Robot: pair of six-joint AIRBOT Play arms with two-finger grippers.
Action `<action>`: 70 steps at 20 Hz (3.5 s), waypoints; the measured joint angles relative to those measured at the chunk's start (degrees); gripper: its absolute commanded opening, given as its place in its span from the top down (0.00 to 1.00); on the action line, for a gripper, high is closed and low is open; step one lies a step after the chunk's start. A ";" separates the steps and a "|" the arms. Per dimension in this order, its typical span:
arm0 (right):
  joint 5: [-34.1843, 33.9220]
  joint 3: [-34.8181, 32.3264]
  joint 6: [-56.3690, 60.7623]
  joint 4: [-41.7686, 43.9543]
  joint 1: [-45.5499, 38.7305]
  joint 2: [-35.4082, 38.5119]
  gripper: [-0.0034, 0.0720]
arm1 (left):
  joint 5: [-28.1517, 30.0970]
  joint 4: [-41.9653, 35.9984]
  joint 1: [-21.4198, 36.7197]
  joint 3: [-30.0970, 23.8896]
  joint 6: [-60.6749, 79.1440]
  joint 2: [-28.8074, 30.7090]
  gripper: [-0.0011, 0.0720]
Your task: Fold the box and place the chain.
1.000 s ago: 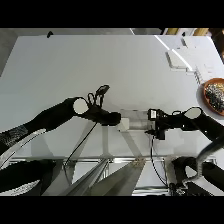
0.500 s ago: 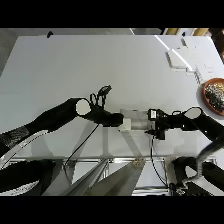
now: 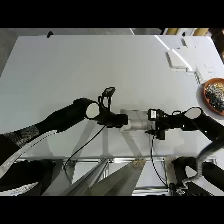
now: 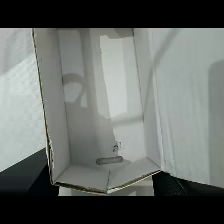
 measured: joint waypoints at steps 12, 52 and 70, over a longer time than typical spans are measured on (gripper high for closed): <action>0.00 0.00 0.02 0.02 0.00 0.00 0.56 | -11.65 13.27 -3.39 12.59 -10.40 -7.21 0.70; 0.07 0.00 -0.13 -0.42 -0.04 0.00 0.56 | -22.97 26.10 -7.89 21.94 -25.99 -17.46 0.75; 0.02 0.00 0.04 -0.39 -0.07 0.00 0.56 | -29.75 23.15 -1.64 21.38 5.25 -2.14 0.09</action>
